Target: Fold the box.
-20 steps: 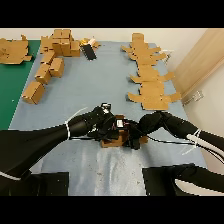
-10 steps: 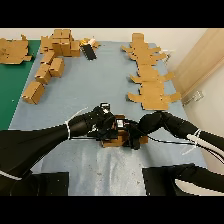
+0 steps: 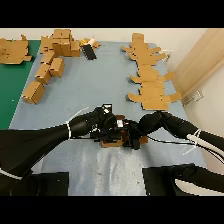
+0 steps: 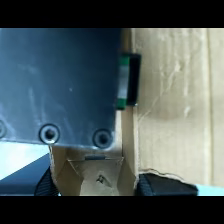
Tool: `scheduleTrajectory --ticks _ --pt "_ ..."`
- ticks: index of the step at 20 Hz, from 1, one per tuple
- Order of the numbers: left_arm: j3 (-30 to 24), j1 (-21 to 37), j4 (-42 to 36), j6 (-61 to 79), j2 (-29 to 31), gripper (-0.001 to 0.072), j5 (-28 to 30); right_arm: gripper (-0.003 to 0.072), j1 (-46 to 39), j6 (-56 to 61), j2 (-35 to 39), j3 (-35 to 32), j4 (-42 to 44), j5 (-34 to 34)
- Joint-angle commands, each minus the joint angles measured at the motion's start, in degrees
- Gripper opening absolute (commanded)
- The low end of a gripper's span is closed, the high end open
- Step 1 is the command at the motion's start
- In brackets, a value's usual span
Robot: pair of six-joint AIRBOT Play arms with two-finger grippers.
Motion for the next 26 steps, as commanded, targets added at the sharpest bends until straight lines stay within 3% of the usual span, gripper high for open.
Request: scheduleTrajectory --ticks 1,10,20,26 --pt "1.18 0.15 0.98 -0.15 0.33 0.0496 -1.36 0.0504 0.02 0.15 0.02 -0.02 0.02 0.00" --pt "4.74 1.60 2.45 0.90 0.33 0.0496 -9.31 0.0504 0.02 0.15 0.02 -0.02 0.00 0.00" --pt "7.41 4.00 2.45 3.74 0.48 0.0491 -13.16 0.0504 0.02 0.15 0.02 -0.02 0.00 0.00" --pt "7.48 6.38 2.51 4.63 4.17 0.0467 -13.35 0.0504 0.02 0.15 0.02 -0.02 0.00 0.00"
